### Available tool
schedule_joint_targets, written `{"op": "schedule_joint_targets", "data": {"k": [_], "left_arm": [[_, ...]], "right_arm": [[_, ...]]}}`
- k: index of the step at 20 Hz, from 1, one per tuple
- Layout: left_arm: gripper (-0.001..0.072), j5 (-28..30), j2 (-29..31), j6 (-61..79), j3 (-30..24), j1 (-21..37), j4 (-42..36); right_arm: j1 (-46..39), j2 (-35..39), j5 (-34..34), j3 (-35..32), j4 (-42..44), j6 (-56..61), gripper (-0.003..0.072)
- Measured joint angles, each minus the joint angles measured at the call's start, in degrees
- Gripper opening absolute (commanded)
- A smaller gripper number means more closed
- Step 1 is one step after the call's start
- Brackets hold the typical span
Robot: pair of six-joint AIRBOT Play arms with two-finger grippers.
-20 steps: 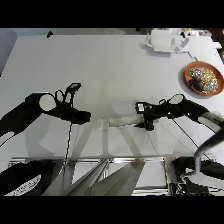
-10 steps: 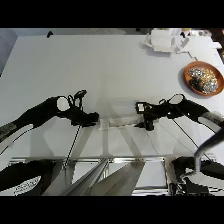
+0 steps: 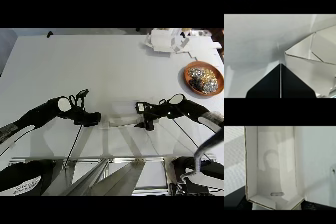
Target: Fold the box and place the chain.
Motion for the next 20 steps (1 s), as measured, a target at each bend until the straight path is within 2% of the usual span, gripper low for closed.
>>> {"op": "schedule_joint_targets", "data": {"k": [4, 6, 7, 15, 17, 20], "left_arm": [[0.0023, 1.4, 2.8, 0.7, 0.0, -0.1, -1.2], [0.0219, 2.1, 3.9, 0.8, 0.0, -0.3, -1.6], [0.0259, 2.6, 4.2, 0.9, 0.0, -0.7, -2.0], [0.0292, 6.3, 5.1, 1.1, 0.0, -4.1, -4.8], [0.0447, 7.1, 5.1, 1.1, 0.0, -4.9, -5.2], [0.0462, 7.7, 5.2, 0.9, 0.0, -5.4, -5.3]], "right_arm": [[0.0, 0.0, -0.1, 0.0, 0.0, 0.0, 0.0312], [0.0, 0.0, 0.0, 0.0, 0.0, 0.0, 0.0312], [0.0, 0.0, 0.0, 0.0, 0.0, 0.0, 0.0312], [0.0, 0.0, 0.0, 0.0, 0.0, 0.0, 0.0312], [0.0, 0.0, 0.0, 0.0, 0.0, 0.0, 0.0312], [0.0, 0.0, 0.1, 0.0, 0.0, 0.0, 0.0312]]}}
